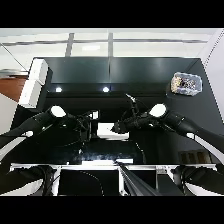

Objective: Fold the box and place the chain.

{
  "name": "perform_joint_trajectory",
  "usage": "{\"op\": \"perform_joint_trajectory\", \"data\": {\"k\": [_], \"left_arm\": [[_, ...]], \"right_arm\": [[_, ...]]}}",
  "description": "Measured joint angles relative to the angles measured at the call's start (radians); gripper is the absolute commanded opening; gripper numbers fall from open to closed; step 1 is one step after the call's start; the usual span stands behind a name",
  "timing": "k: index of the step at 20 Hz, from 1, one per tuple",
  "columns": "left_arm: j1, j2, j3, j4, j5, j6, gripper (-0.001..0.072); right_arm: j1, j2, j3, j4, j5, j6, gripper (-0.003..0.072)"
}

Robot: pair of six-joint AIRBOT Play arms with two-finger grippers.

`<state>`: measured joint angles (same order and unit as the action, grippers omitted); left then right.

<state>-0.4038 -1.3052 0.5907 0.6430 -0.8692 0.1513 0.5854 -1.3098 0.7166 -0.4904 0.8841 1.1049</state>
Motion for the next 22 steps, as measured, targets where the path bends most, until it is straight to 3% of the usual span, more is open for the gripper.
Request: {"op": "perform_joint_trajectory", "data": {"k": [6,10,11,12,16,22], "left_arm": [[0.0,0.0,0.0,-0.002,-0.002,-0.002,0.048],[0.0,0.0,0.0,-0.006,-0.003,-0.007,0.0513],[0.0,0.0,0.0,-0.006,-0.002,-0.007,0.0589],[0.0,0.002,0.0,-0.005,-0.002,-0.004,0.0715],[0.0,0.048,0.001,0.047,-0.004,-0.006,0.0716],[0.026,0.214,0.001,0.143,-0.037,-0.106,0.0715]], "right_arm": [[-0.007,-0.002,0.008,-0.008,0.011,-0.002,0.0042],[-0.069,0.066,0.035,-0.029,0.071,-0.009,0.0042],[-0.095,0.093,0.041,-0.032,0.087,-0.01,0.0042],[-0.122,0.121,0.046,-0.035,0.097,-0.01,0.0042],[-0.243,0.222,0.056,-0.036,0.121,-0.01,0.0042],[-0.342,0.281,0.06,-0.042,0.14,-0.01,0.0042]]}}
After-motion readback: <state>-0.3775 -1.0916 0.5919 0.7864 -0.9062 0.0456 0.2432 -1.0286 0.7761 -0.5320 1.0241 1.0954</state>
